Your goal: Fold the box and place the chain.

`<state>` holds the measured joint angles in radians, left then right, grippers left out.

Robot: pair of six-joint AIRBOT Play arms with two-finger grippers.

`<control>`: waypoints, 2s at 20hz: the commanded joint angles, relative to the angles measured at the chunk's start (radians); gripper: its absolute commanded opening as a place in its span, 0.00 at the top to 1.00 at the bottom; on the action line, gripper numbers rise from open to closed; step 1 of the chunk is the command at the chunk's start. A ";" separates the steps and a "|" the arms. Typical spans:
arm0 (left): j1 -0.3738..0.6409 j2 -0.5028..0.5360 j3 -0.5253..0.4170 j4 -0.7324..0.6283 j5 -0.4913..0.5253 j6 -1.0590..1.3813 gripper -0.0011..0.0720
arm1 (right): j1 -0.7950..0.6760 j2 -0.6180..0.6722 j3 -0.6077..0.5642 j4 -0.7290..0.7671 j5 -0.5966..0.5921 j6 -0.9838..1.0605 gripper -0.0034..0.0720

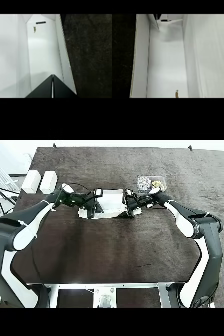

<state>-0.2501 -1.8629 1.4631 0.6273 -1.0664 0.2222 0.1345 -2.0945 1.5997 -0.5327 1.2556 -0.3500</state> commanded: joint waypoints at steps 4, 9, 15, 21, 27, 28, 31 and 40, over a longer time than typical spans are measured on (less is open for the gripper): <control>0.132 0.171 -0.001 -0.098 -0.245 -0.032 0.96 | -0.001 0.001 0.000 0.000 0.002 0.001 0.20; 0.184 0.389 -0.181 -0.097 -0.103 -0.244 0.96 | -0.001 0.001 -0.001 0.000 0.002 0.001 0.20; 0.219 0.495 -0.431 -0.110 0.231 -0.714 0.96 | 0.000 0.001 -0.001 0.000 0.002 0.001 0.20; 0.283 0.485 -0.468 -0.090 0.237 -0.979 0.96 | 0.000 0.001 -0.001 0.000 0.002 0.002 0.20; 0.385 0.383 -0.467 -0.085 0.084 -1.069 0.96 | -0.001 0.001 -0.001 0.000 0.002 0.002 0.20; 0.380 0.348 -0.467 -0.090 0.065 -1.088 0.95 | 0.000 0.001 -0.001 0.000 0.002 0.002 0.20; 0.347 0.268 -0.465 -0.100 0.076 -1.089 0.95 | -0.001 0.001 -0.001 0.000 0.002 0.001 0.20; 0.205 0.133 -0.401 -0.066 0.166 -1.165 0.95 | -0.001 0.001 -0.001 0.000 0.002 0.002 0.20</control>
<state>-0.0101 -1.6863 1.0363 0.5510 -0.9180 -0.9234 0.1345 -2.0945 1.5993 -0.5327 1.2568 -0.3489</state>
